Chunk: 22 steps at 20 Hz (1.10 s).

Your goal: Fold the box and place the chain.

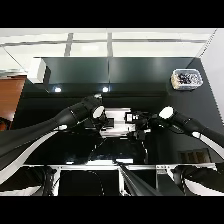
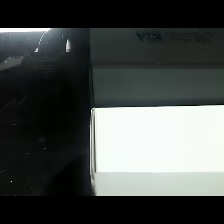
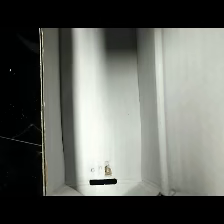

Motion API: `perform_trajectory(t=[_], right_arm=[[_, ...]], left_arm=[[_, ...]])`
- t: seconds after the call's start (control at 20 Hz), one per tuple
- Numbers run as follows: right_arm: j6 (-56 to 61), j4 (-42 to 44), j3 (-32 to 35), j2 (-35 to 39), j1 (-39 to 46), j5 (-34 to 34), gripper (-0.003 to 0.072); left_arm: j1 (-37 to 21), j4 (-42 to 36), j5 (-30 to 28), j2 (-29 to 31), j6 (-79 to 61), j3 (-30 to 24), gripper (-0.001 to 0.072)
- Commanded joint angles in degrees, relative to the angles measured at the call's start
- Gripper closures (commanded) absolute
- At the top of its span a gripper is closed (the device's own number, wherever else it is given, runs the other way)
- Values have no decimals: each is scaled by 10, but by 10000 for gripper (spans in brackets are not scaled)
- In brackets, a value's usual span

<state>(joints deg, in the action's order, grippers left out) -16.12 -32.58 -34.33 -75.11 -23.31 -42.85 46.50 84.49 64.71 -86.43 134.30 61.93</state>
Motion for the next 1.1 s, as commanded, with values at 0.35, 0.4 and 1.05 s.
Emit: perform_trajectory(t=[0.35, 0.4, 1.05], right_arm=[[0, 0, 0, 0, 0, 0, 454], [0, 0, 0, 0, 0, 0, 455], [77, -141, -7, 109, 43, -75, -32]], left_arm=[[0, -8, -5, 0, -3, 0, 686], [0, -8, -5, 0, -3, 0, 686], [-1, -6, -1, 0, -21, 0, 686]])
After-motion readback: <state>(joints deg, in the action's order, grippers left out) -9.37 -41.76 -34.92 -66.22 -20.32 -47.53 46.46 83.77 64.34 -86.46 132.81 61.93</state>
